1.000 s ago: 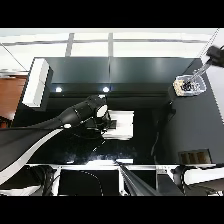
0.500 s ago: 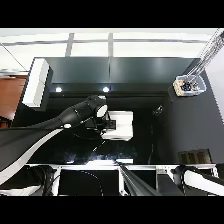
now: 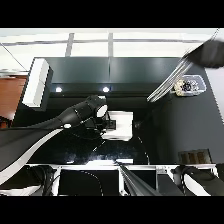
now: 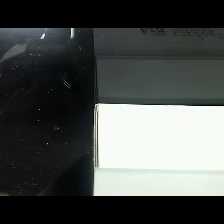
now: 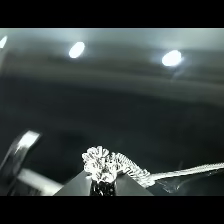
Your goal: Fold the box and place the chain.
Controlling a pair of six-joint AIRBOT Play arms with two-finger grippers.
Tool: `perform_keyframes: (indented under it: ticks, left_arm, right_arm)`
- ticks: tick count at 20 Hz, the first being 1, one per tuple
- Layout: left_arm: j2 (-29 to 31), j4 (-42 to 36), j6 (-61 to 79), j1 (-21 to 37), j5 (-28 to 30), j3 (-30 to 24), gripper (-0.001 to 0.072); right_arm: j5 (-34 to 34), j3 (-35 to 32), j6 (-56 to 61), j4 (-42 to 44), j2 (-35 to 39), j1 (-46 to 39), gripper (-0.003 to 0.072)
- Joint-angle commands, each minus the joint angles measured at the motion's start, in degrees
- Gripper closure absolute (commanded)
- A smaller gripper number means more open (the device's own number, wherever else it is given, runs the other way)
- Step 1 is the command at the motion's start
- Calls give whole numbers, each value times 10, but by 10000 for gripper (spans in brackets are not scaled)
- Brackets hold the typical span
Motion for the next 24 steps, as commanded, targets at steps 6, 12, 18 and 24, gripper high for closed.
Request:
perform_keyframes:
  ticks: [6,12,18,24]
  left_arm:
    - [0,1,0,0,2,0,680]
    - [0,2,0,0,2,0,680]
    - [0,2,0,0,2,0,680]
    - [0,2,0,0,3,0,680]
  right_arm:
    - [31,-164,-11,56,33,151,684]
    - [-54,-213,-10,74,32,212,684]
    - [-84,-216,-10,97,26,214,684]
    - [-114,-259,-14,136,19,214,684]
